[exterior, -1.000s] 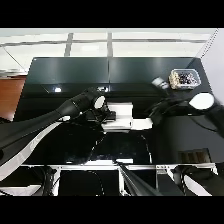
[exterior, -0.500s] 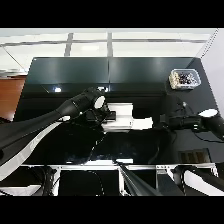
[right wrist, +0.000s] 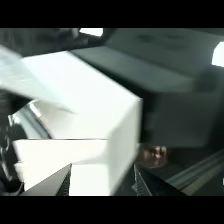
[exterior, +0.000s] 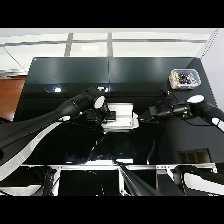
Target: Fold the box and place the chain.
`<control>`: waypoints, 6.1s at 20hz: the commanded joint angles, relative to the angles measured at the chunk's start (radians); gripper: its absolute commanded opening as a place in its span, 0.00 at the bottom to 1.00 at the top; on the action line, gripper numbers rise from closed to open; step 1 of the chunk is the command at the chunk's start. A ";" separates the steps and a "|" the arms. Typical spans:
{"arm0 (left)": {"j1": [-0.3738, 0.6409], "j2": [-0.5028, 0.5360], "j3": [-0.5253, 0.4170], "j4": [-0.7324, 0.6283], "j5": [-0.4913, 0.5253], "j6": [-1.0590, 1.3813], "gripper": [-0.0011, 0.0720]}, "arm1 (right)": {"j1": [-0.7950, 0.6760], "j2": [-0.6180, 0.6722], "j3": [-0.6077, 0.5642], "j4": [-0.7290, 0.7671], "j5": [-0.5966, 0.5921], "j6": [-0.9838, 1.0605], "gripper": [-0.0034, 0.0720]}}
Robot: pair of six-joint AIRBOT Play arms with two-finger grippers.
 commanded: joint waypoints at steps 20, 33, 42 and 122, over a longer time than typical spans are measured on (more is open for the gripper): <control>0.001 0.000 0.001 0.000 -0.001 0.000 0.05 | 0.624 -0.089 0.382 -0.901 -0.228 0.993 0.52; 0.001 0.000 0.001 0.000 -0.001 0.000 0.05 | 0.666 -0.143 0.400 -0.966 -0.136 1.159 0.19; 0.002 0.000 0.001 0.000 -0.001 0.000 0.05 | 0.672 -0.143 0.400 -0.966 -0.138 1.183 0.07; 0.002 0.000 0.001 -0.003 -0.030 0.002 0.05 | 0.227 0.319 1.083 -0.267 0.136 0.533 0.06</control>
